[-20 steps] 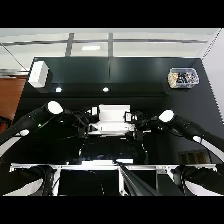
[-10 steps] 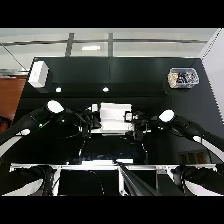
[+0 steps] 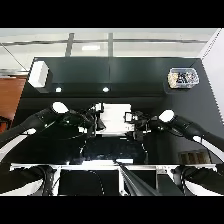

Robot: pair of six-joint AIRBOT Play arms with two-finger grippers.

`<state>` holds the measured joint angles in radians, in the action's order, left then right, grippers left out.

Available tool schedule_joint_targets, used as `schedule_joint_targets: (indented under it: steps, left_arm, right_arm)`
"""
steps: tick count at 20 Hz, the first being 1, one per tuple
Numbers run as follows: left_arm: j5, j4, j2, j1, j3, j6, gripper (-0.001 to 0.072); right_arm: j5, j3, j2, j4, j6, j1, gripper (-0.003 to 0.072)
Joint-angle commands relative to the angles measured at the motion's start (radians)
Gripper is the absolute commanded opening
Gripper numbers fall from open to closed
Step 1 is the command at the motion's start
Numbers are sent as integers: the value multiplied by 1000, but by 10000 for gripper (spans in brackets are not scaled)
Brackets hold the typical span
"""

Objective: Fold the box and place the chain.

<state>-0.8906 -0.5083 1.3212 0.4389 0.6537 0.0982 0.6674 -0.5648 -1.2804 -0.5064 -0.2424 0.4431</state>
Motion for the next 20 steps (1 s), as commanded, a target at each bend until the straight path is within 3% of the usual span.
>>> schedule_joint_targets:
  steps: [1, 2, 3, 4, 5, 6, 7, 8, 9, 12, 15, 18, 20]
  left_arm:
    - [-5, -18, 5, 1, 1, -1, 26]
    - [-2, -18, 5, 2, 1, 0, 87]
    - [3, -18, 5, 3, 1, -1, 296]
    - [-4, -19, 5, 2, 1, -1, 256]
    - [-8, -42, 5, 1, 5, 0, 27]
    - [-6, -58, 5, 2, 8, 0, 82]
    - [-5, -56, 5, 2, 8, -1, 241]
    - [-6, -63, -2, -2, 11, -1, 87]
    - [-12, -84, -16, -10, 21, -6, 23]
    - [-45, -165, -116, -61, 55, -181, 23]
    - [-102, -386, -263, -173, 82, -380, 23]
    - [-122, -585, -346, -373, 81, -918, 22]
    - [-272, -608, -301, -538, 79, -1341, 24]
  right_arm:
    - [-2, 0, 0, 1, 2, 0, 469]
    - [-2, 0, 0, 1, 2, 0, 470]
    - [-2, 0, 0, 1, 2, 0, 469]
    - [-2, 0, 0, 1, 3, 0, 470]
    - [-2, 0, 0, 1, 2, 0, 470]
    - [-2, 0, 0, 1, 2, 0, 470]
    - [-2, 0, 0, 1, 3, 0, 470]
    - [-2, 0, 0, 1, 2, 0, 469]
    - [-2, 0, 0, 1, 2, 0, 470]
    - [-2, 0, 0, 1, 3, 0, 469]
    - [-2, 0, 0, 1, 2, 0, 469]
    - [-2, 0, 0, 1, 2, 0, 469]
    - [-2, 0, 0, 1, 2, 0, 470]
